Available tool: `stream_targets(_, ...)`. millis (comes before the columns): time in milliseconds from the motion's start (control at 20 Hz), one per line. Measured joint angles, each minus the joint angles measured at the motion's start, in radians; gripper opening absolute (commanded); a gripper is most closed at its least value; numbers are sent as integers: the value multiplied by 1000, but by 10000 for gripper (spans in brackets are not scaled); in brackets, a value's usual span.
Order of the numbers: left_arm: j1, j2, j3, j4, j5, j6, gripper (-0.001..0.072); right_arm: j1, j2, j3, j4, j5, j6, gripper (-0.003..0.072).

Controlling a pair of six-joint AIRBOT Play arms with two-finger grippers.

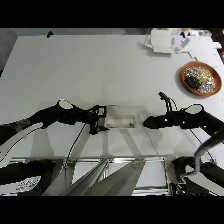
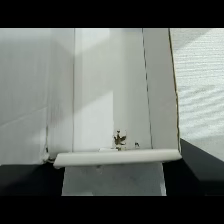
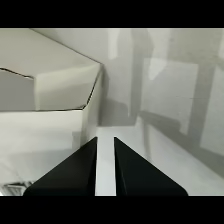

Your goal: Fold the box and place the chain.

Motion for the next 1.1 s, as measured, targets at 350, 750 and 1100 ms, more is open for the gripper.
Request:
stream_targets(350, 0, 0, 0, 0, 0, 0, 150, 1, 46, 1, 92, 51, -24, 338)
stream_targets(750, 0, 0, 0, 0, 0, 0, 150, 130, 90, 44, 10, -25, 56, 477)
stream_targets(1100, 0, 0, 0, 0, 0, 0, 150, 307, 88, 158, -246, -140, 373, 476)
